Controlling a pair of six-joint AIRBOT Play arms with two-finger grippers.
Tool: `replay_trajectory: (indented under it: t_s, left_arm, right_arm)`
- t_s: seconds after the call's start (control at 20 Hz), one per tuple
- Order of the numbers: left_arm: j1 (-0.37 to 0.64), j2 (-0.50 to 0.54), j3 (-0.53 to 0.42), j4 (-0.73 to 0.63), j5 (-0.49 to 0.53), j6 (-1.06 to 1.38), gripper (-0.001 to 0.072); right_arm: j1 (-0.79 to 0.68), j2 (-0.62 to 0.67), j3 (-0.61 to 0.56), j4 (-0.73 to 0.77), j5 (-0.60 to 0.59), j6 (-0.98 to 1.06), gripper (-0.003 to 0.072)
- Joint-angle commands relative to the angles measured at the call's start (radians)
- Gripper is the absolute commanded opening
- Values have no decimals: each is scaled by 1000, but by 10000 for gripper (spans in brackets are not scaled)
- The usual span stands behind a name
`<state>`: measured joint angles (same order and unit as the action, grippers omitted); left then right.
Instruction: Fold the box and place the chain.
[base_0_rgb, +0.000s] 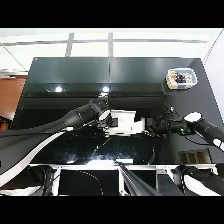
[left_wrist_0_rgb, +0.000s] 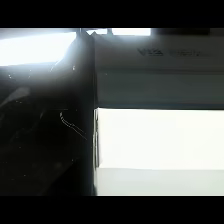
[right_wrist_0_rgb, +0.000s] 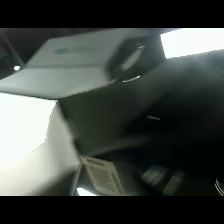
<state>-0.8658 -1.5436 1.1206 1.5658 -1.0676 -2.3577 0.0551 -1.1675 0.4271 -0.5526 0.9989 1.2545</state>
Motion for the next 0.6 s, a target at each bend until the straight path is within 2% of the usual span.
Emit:
replay_trajectory:
  t_s: [0.0,0.2,0.45,0.55]
  left_arm:
    - [0,-1,1,0,-11,2,28]
    - [0,-1,1,0,-11,2,28]
    - [0,-1,1,0,-11,1,28]
    - [0,-1,1,0,-11,2,28]
  right_arm:
    - [34,-12,66,8,74,-75,710]
    - [38,-12,122,-5,169,-85,709]
    - [115,-11,127,-6,135,-79,706]
    - [168,-11,150,-15,90,-48,589]
